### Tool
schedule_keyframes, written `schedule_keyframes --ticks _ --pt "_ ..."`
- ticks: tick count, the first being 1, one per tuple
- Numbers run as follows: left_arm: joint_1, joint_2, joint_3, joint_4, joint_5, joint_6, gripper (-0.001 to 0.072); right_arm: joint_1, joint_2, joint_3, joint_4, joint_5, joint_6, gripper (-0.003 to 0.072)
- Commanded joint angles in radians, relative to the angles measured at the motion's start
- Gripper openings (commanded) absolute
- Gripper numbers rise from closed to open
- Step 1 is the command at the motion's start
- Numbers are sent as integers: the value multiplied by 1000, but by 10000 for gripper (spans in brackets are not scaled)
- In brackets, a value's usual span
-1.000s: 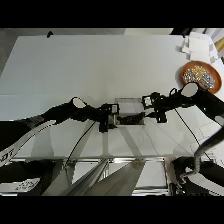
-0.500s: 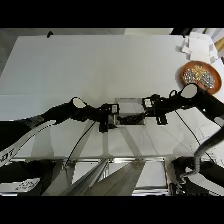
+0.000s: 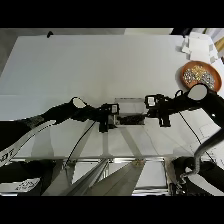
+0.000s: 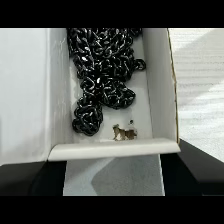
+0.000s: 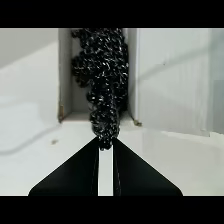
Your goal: Fold the box and place the chain.
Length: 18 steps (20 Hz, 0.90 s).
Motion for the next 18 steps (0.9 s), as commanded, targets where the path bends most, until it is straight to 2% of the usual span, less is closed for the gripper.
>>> schedule_keyframes --ticks 1,3,5,9,11,18 --pt "0 1 0 0 0 0 273 0 85 0 123 63 89 17" --pt "0 1 0 0 0 0 273 0 98 0 252 58 101 17" --pt "0 1 0 0 0 0 273 32 98 0 315 4 125 17" --pt "0 1 0 0 0 0 273 185 85 0 271 -216 208 18" --pt "0 1 0 0 0 0 273 227 70 0 239 -281 248 18" --pt "0 1 0 0 0 0 273 231 37 0 97 -232 373 22"
